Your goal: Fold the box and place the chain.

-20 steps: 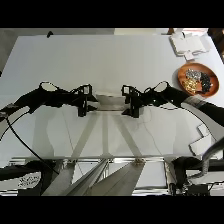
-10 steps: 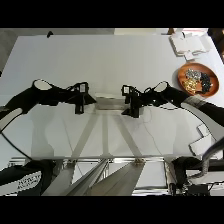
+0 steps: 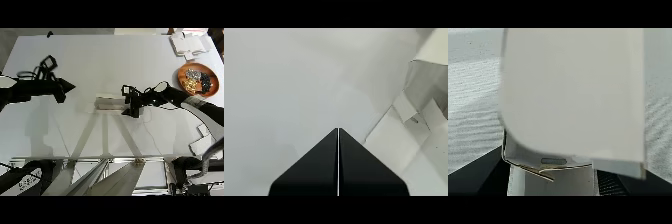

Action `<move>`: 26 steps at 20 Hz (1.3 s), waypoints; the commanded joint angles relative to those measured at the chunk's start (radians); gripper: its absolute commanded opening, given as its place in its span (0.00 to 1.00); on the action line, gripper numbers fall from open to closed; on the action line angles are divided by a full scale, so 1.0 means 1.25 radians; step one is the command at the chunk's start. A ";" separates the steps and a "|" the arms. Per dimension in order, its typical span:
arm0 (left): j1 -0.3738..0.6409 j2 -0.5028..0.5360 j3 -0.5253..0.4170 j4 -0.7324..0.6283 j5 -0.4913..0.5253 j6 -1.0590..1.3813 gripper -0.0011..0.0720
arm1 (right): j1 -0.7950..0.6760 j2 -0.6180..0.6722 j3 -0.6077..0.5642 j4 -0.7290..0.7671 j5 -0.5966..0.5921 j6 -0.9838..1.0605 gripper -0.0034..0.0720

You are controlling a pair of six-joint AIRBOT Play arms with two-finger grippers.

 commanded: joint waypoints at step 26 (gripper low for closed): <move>-0.155 -0.230 0.000 0.082 -0.093 -0.545 0.03 | 0.000 -0.001 0.000 0.000 0.000 0.000 0.58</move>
